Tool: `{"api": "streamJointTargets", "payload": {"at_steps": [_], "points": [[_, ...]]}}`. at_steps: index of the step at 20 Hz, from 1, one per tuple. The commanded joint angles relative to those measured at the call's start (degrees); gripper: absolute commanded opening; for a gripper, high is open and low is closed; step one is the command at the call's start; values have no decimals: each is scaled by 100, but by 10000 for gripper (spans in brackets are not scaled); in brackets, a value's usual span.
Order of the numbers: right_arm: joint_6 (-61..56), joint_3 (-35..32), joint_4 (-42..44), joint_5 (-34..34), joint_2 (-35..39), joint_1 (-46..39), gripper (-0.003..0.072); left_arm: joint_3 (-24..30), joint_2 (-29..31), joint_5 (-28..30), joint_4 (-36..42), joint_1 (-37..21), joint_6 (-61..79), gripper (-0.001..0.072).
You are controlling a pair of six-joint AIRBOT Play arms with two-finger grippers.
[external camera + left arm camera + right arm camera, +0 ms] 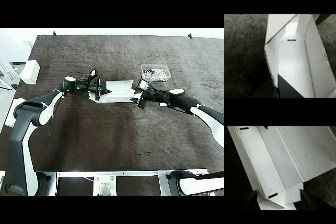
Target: Fold the box and place the chain.
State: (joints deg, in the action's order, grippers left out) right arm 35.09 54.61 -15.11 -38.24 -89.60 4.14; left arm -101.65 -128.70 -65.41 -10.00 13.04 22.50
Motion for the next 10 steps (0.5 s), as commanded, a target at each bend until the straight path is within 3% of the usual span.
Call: {"api": "streamJointTargets", "payload": {"at_steps": [1, 5, 10], "points": [[-341, 273, -361, -234, -149, -37, 599, 0, 0, 2, 0, -4, 2, 22], [-474, 444, -719, -367, -184, -59, 599, 0, 0, 4, 0, -4, 2, 22], [-1119, 999, -1259, -1095, -538, -343, 601, 0, 0, -2, 0, -4, 2, 22]]}}
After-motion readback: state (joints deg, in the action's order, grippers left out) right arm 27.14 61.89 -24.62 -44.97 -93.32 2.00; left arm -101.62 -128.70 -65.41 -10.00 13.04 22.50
